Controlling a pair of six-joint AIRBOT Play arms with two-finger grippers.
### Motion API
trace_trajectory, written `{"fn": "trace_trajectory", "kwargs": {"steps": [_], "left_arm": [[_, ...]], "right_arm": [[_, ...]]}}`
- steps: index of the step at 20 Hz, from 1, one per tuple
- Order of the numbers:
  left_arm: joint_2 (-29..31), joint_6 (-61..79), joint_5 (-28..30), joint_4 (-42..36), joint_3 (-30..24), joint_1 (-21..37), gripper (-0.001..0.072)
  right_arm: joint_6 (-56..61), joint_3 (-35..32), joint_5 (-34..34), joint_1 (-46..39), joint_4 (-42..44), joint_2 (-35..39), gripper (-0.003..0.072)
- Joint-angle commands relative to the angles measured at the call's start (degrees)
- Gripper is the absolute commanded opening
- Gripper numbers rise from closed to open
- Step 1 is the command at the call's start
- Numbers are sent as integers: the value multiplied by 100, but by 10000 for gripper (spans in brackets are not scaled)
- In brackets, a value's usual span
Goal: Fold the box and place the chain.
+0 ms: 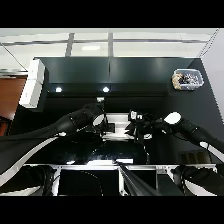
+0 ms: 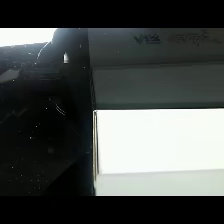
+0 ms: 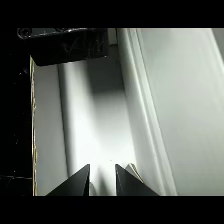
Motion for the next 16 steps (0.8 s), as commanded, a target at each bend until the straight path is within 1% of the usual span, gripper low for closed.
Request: {"fn": "trace_trajectory", "kwargs": {"steps": [1, 2, 3, 6, 8, 9, 10, 11, 13, 14, 16], "left_arm": [[0, -7, 7, 0, 4, 0, 29], [0, -7, 4, 0, 4, 0, 29], [0, -7, 7, 0, 4, 0, 29], [0, -7, 4, 0, 4, 0, 29], [0, -4, 7, 0, 4, 0, 29], [0, -7, 7, 0, 4, 0, 29], [0, -7, 7, 0, 4, 0, 29], [0, -7, 7, 0, 4, 0, 29], [0, -7, 4, 0, 4, 0, 29], [0, -7, 4, 0, 4, 0, 29], [0, -7, 4, 0, 4, 0, 29]], "right_arm": [[-2, 0, 55, 2, 11, -2, 181], [22, 0, 68, 2, 13, -2, 71], [42, 0, 98, 2, 15, -2, 52], [201, 2, 105, 0, 11, 35, 55], [623, 4, 48, -44, -39, 195, 105], [874, 9, 50, -127, -138, 339, 81], [1226, 9, 83, -264, -317, 557, 42], [1646, 17, 175, -444, -538, 782, 42], [2872, 164, 721, -964, -1069, 1309, 41], [3622, 269, 1043, -1305, -1342, 1582, 0], [5147, 352, 1453, -2057, -1611, 1974, 9]]}}
